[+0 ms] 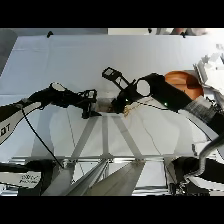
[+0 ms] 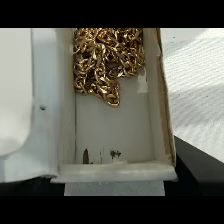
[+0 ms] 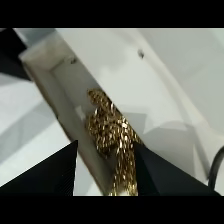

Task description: Fold the box and place the chain.

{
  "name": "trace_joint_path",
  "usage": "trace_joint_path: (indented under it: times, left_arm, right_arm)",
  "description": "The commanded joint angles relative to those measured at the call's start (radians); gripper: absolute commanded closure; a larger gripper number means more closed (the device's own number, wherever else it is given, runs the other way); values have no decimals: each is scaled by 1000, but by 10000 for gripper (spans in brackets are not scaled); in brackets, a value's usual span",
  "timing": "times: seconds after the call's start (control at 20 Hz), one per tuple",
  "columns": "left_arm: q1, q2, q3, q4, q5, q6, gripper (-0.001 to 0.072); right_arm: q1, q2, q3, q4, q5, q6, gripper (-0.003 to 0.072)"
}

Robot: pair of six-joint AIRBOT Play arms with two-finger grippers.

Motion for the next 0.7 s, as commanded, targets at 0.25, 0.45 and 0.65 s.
trace_joint_path:
  times: [0.25, 0.45, 0.65]
  left_arm:
    - [0, 0, 0, 1, 0, 0, 434]
    - [0, 0, 0, 1, 0, 0, 434]
    - [0, 0, 0, 1, -1, 0, 434]
  right_arm:
    - [-107, 178, -1, -74, 170, -9, 294]
    - [-226, 242, -10, -90, 214, -115, 294]
    - [-328, 188, -22, -85, 301, -393, 294]
